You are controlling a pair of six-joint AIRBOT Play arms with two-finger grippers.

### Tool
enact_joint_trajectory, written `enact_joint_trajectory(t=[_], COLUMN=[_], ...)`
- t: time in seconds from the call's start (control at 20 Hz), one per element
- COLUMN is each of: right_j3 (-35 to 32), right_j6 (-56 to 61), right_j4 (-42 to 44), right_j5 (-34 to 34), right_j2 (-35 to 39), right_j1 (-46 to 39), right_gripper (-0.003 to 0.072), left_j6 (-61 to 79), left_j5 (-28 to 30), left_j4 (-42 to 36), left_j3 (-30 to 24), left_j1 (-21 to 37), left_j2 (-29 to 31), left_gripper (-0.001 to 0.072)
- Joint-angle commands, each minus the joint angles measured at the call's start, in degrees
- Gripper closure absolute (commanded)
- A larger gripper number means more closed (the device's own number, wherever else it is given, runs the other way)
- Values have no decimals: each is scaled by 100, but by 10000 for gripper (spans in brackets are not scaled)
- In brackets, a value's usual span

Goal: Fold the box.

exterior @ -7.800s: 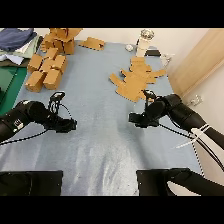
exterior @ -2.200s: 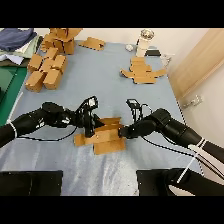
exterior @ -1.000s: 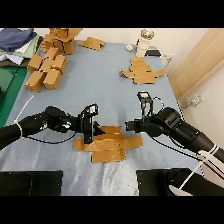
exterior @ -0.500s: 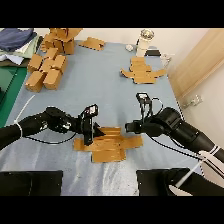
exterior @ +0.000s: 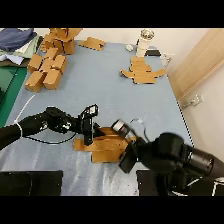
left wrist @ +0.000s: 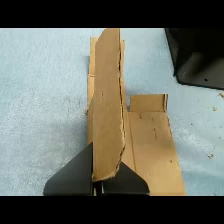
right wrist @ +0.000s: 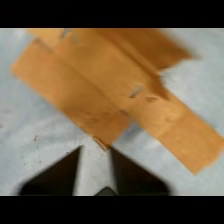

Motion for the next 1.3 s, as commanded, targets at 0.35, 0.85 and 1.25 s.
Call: enact_joint_trajectory(t=[0.35,0.85,1.25], right_j3=[-433,-433,-350], right_j6=[-1049,-918,-474], right_j4=[-1419,-2350,-2446], right_j5=[859,1010,999], right_j2=[-1222,-1340,-1113], right_j1=[1248,1244,1244], right_gripper=[115,115,114], left_j6=[-2,-2,-2], left_j5=[2,4,4], left_j4=[2,2,2], left_j3=[0,0,0], left_j1=[-2,-2,-2], left_j2=[-2,-2,-2], left_gripper=[697,697,697])
